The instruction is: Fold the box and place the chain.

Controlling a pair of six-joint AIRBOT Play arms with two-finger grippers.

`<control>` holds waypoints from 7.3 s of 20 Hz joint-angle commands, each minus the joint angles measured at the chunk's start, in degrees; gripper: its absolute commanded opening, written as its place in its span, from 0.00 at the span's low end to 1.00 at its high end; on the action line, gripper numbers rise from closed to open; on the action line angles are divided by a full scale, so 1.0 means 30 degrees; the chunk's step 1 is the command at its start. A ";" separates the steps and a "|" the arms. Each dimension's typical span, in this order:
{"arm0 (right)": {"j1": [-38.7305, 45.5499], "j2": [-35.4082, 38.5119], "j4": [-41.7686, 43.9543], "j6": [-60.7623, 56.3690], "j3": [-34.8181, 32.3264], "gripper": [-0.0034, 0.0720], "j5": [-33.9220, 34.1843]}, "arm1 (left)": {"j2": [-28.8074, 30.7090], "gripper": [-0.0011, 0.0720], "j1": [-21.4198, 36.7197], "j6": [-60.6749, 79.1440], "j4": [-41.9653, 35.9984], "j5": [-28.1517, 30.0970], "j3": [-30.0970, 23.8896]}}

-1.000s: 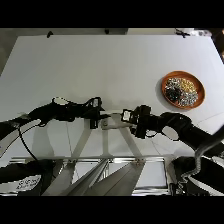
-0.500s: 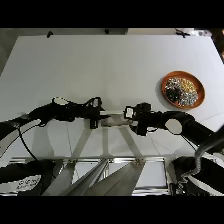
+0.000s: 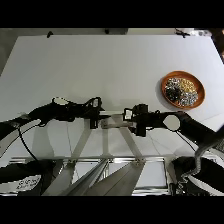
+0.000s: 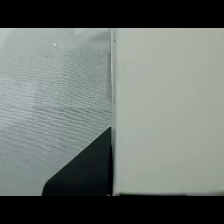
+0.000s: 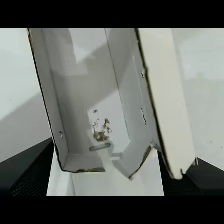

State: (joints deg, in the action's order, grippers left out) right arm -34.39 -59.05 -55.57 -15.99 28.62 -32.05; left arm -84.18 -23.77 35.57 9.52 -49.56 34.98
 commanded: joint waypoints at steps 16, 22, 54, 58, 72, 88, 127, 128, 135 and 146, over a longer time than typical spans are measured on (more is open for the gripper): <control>0.2084 -0.1333 0.6229 0.8087 0.0022 0.96 -0.2528 | -0.0007 0.03 -0.0007 0.0000 -0.0007 0.0007 0.0000; 0.2084 -0.3089 0.6382 0.8524 0.0022 0.96 -0.2535 | -0.0007 0.03 -0.0007 -0.0007 -0.0007 0.0007 0.0000; 0.3271 -0.5610 0.9202 1.2684 0.0022 0.75 -0.2069 | -0.0007 0.03 -0.0007 -0.0007 -0.0007 0.0007 0.0000; 0.3271 -0.5603 0.9194 1.2859 0.0022 0.57 -0.2106 | -0.0007 0.03 -0.0007 0.0000 -0.0007 0.0007 0.0000; 0.3271 -0.5595 0.9114 1.2852 0.0022 0.57 -0.2098 | -0.0007 0.03 -0.0007 -0.0007 -0.0007 0.0007 0.0000; 0.3271 -0.5595 0.9100 1.2859 0.0022 0.57 -0.2098 | 0.0109 0.66 0.0095 -0.0029 0.0051 -0.0415 0.0000; 0.3271 -0.5595 0.9107 1.2852 0.0022 0.57 -0.2098 | 0.1734 0.02 -0.3257 -1.7078 0.1494 0.9129 -0.0051; 0.3271 -0.5595 0.9100 1.2852 0.0022 0.57 -0.2098 | 0.1741 0.02 -0.3257 -1.7063 0.1486 0.8910 -0.0051; 0.3271 -0.5595 0.9107 1.2859 0.0015 0.57 -0.2098 | 0.4095 0.02 -0.3228 -1.6721 0.4138 0.8531 -0.0051; 0.3271 -0.5603 0.9107 1.2859 0.0015 0.57 -0.2091 | 0.8896 0.02 0.0554 -1.8214 1.5642 -0.3497 -0.0138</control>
State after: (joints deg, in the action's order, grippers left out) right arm -24.56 -75.83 -28.27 22.59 28.71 -38.33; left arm -58.61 -24.93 -18.41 48.05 -51.16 34.74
